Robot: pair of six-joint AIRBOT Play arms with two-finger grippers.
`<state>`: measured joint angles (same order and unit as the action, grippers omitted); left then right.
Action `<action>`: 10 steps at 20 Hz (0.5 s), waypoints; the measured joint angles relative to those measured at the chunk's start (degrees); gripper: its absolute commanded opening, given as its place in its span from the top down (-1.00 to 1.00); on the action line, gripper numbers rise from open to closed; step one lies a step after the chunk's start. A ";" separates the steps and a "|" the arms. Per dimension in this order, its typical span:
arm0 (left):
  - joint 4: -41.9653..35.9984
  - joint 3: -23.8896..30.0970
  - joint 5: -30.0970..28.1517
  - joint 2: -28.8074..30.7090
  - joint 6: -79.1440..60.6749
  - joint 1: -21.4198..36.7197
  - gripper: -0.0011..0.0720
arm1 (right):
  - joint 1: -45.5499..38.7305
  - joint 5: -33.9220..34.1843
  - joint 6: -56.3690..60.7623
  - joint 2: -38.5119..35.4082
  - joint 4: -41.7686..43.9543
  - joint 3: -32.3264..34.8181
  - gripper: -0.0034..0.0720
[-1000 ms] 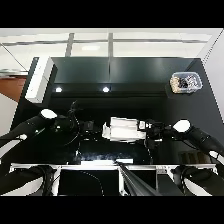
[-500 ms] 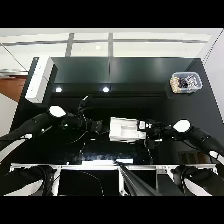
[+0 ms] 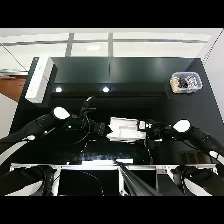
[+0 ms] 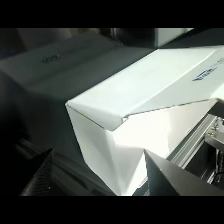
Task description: Fold the box and place the chain.
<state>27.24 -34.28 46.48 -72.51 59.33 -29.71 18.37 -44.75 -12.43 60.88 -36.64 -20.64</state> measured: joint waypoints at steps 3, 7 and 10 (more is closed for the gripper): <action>3.37 -0.70 -1.25 0.00 4.33 -2.47 -0.77 | -0.02 0.07 -0.02 0.00 0.00 0.00 -0.35; 9.62 -3.08 -4.17 0.00 11.19 -6.32 -0.76 | 0.00 0.17 0.00 0.00 0.00 0.00 -0.35; 17.35 -5.03 -5.40 -0.02 21.62 -8.79 -0.72 | -0.02 0.22 0.00 0.00 0.00 0.00 -0.35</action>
<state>44.60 -39.31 41.08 -72.53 80.95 -38.50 18.35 -44.53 -12.43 60.88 -36.64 -20.64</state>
